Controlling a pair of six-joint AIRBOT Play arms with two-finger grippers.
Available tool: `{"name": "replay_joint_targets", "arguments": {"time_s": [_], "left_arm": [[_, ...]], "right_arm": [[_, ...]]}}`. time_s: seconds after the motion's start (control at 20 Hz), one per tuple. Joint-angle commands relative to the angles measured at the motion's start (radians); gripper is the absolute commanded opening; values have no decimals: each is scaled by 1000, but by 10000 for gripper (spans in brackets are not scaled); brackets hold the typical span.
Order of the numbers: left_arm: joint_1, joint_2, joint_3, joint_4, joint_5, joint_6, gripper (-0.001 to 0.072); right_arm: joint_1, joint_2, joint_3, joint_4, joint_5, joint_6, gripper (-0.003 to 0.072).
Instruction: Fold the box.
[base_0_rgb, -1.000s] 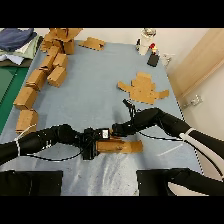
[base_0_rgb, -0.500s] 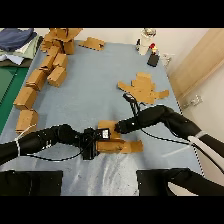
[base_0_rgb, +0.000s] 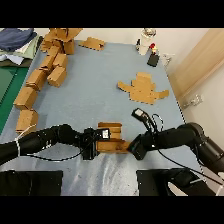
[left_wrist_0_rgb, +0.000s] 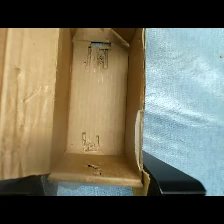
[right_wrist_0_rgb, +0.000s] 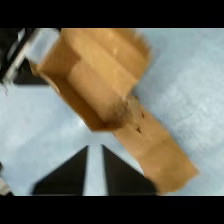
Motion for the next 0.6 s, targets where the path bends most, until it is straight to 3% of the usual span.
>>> {"name": "replay_joint_targets", "arguments": {"time_s": [0.0,0.2,0.55], "left_arm": [[0,0,0,0,-1,0,469],[0,0,0,0,-1,0,469],[0,0,0,0,-1,0,469]], "right_arm": [[1,45,-93,-72,65,-290,609],[1,-68,-126,-63,322,-614,614],[16,-197,-126,135,397,-950,597]]}}
